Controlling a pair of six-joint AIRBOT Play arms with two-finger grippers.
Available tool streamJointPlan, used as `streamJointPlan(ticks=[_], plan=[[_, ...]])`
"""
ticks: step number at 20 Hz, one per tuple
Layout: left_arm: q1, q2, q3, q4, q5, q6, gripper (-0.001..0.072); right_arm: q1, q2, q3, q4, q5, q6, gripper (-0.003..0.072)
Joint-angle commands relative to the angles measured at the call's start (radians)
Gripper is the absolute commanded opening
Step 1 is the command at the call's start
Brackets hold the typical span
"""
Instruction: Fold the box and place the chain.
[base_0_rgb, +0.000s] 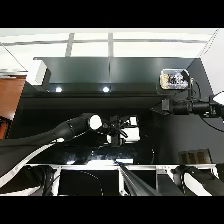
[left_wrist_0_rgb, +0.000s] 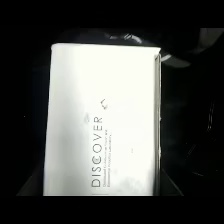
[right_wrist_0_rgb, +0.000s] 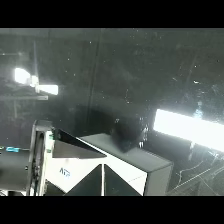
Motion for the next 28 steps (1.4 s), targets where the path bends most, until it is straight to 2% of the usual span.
streamJointPlan(ticks=[1, 2, 3, 6, 8, 12, 14, 16, 18, 20, 24, 28], plan=[[-0.002, -0.003, 0.006, 0.058, -0.019, -0.028, 0.0492, -0.001, 0.000, 0.000, 0.004, -0.001, 0.001, 0.0015], [0.010, 0.009, 0.012, 0.083, -0.048, -0.064, 0.0229, -0.001, 0.000, 0.000, 0.004, -0.002, 0.000, 0.0015], [0.030, 0.029, 0.015, 0.095, -0.074, -0.102, 0.0192, -0.001, 0.000, 0.000, 0.004, -0.002, 0.001, 0.0015], [0.145, 0.106, 0.015, 0.180, -0.169, -0.264, 0.0198, -0.001, 0.000, 0.000, 0.005, -0.002, 0.001, 0.0015], [0.269, 0.167, 0.015, 0.267, -0.255, -0.389, 0.0198, -0.001, 0.000, 0.000, 0.005, -0.002, 0.001, 0.0015], [0.607, 0.289, 0.015, 0.428, -0.394, -0.581, 0.0199, -0.001, 0.000, 0.000, 0.005, -0.003, 0.001, 0.0015], [0.814, 0.342, 0.016, 0.487, -0.403, -0.645, 0.0199, -0.001, 0.000, 0.000, 0.006, -0.016, 0.001, 0.0015], [1.032, 0.356, 0.030, 0.484, -0.400, -0.731, 0.0199, -0.001, 0.000, 0.000, 0.013, -0.027, 0.001, 0.0015], [1.225, 0.316, 0.056, 0.449, -0.389, -0.780, 0.0199, -0.001, 0.000, 0.000, 0.022, -0.042, 0.000, 0.0015], [1.341, 0.240, 0.110, 0.409, -0.404, -0.774, 0.0200, -0.001, 0.000, 0.000, 0.031, -0.048, -0.001, 0.0015], [1.406, 0.069, 0.257, 0.490, -0.404, -0.774, 0.0200, -0.001, 0.000, 0.000, 0.032, -0.062, 0.000, 0.0015], [1.390, -0.079, 0.376, 0.475, -0.362, -0.764, 0.0200, -0.001, 0.000, 0.000, 0.042, -0.085, 0.001, 0.0015]])
